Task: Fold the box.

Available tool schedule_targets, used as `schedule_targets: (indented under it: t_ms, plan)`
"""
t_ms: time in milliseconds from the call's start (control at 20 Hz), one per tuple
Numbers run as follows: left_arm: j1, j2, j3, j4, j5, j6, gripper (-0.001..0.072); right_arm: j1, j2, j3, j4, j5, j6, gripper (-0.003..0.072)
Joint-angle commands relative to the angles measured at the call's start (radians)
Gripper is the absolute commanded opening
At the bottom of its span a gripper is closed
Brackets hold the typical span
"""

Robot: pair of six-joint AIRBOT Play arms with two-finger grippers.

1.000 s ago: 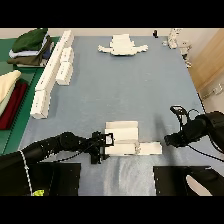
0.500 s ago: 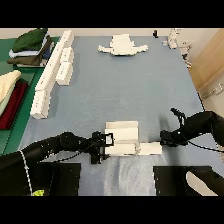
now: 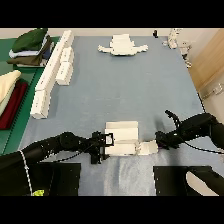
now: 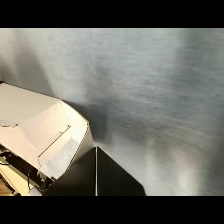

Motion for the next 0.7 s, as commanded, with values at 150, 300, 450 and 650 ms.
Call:
schedule_targets:
  t_ms: [150, 300, 450, 650]
  plan:
    - [0.000, 0.000, 0.000, 0.000, 0.000, 0.000, 0.0450, 0.053, -0.001, -0.003, 0.021, 0.040, -0.010, 0.0000]
    - [0.000, 0.000, 0.000, 0.000, 0.000, 0.000, 0.0450, 0.053, 0.000, -0.002, 0.052, 0.017, -0.010, 0.0001]
    - [0.000, 0.000, 0.000, 0.000, 0.000, 0.000, 0.0450, 0.053, 0.027, -0.001, 0.098, -0.023, -0.011, 0.0003]
    - [0.000, 0.000, 0.000, 0.000, 0.000, 0.000, 0.0450, 0.053, 0.110, -0.001, 0.130, -0.056, -0.010, 0.0307]
